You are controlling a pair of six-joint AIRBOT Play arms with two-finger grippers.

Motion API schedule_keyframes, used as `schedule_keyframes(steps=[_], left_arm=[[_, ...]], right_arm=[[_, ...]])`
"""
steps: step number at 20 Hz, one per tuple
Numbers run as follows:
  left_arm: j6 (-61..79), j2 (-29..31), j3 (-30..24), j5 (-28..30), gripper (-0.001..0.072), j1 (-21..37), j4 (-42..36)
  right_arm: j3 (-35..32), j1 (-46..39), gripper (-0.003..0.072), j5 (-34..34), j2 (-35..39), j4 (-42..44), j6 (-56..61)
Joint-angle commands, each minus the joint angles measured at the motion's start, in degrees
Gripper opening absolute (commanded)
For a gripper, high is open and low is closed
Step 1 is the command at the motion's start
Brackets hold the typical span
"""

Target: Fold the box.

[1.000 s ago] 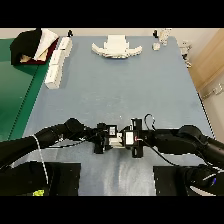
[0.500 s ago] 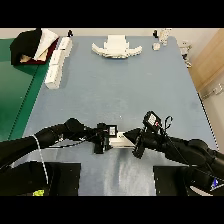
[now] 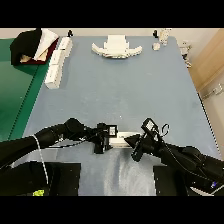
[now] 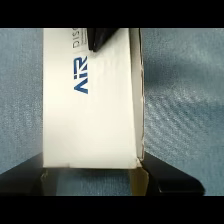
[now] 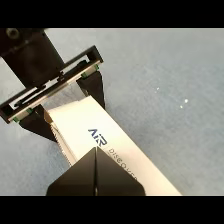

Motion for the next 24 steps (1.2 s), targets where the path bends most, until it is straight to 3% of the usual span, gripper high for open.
schedule_keyframes(steps=[1,9,24], left_arm=[[0.02,0.04,0.00,0.02,0.0463,0.02,0.00],[0.02,0.04,0.00,0.02,0.0463,0.00,0.00],[0.02,0.04,0.00,0.02,0.0463,0.00,0.00]], right_arm=[[-0.48,0.48,0.0005,0.57,-1.46,0.00,0.24],[-3.17,0.46,0.0006,0.68,-1.73,0.00,0.24],[-1.14,0.46,0.0006,0.66,-1.53,-0.50,0.39]])
